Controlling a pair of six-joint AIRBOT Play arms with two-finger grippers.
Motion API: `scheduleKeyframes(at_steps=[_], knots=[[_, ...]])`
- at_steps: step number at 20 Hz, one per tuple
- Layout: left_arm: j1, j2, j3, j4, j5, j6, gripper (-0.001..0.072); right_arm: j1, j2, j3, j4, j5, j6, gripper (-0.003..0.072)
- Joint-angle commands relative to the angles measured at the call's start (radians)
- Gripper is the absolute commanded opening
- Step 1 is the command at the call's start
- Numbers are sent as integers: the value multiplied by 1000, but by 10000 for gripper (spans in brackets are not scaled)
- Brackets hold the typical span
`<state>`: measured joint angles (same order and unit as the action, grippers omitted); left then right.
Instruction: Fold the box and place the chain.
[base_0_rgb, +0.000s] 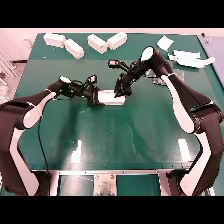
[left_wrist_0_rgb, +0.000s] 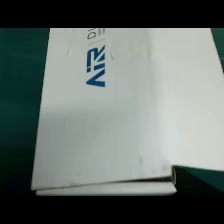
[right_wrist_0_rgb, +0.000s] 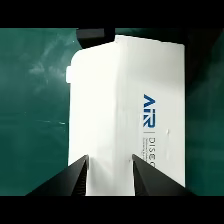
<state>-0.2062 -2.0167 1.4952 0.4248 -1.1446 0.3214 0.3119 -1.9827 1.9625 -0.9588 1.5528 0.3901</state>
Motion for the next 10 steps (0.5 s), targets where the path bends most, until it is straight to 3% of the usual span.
scheduleKeyframes(at_steps=[1, 10], knots=[[0, 0, 0, 0, 0, 0, 627, 11, -3, 5, -30, -35, 3, 361], [0, 0, 0, 0, 0, 0, 627, 11, -3, 36, -71, -36, 3, 370]])
